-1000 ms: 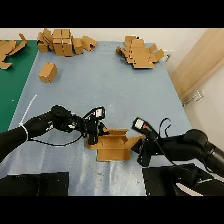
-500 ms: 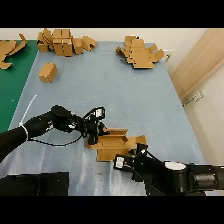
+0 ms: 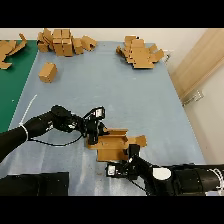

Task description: Fold the box.

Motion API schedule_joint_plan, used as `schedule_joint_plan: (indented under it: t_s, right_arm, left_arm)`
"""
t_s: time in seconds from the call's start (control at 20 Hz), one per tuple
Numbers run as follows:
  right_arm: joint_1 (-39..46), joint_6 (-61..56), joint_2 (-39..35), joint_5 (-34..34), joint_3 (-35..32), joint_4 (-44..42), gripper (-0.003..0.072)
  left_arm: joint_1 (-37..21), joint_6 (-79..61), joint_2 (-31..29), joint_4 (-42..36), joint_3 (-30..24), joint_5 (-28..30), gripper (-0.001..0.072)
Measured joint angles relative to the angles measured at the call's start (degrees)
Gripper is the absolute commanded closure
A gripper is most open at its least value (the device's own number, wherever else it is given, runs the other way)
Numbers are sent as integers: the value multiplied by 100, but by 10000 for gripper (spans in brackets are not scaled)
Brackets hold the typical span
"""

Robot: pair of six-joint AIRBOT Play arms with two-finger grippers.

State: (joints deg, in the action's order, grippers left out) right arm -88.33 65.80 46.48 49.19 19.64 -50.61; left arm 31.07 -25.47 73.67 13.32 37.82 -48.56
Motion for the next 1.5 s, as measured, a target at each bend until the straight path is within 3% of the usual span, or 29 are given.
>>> schedule_joint_plan:
  t_s: [0.4,0.95,1.5]
  right_arm:
    - [-13,-37,131,-310,0,-334,163]
    - [-13,-44,293,-173,70,566,166]
    - [-13,-216,107,13,131,680,137]
  left_arm:
    - [0,0,0,0,0,0,699]
    - [2,0,0,0,0,2,699]
    - [0,0,0,0,0,2,699]
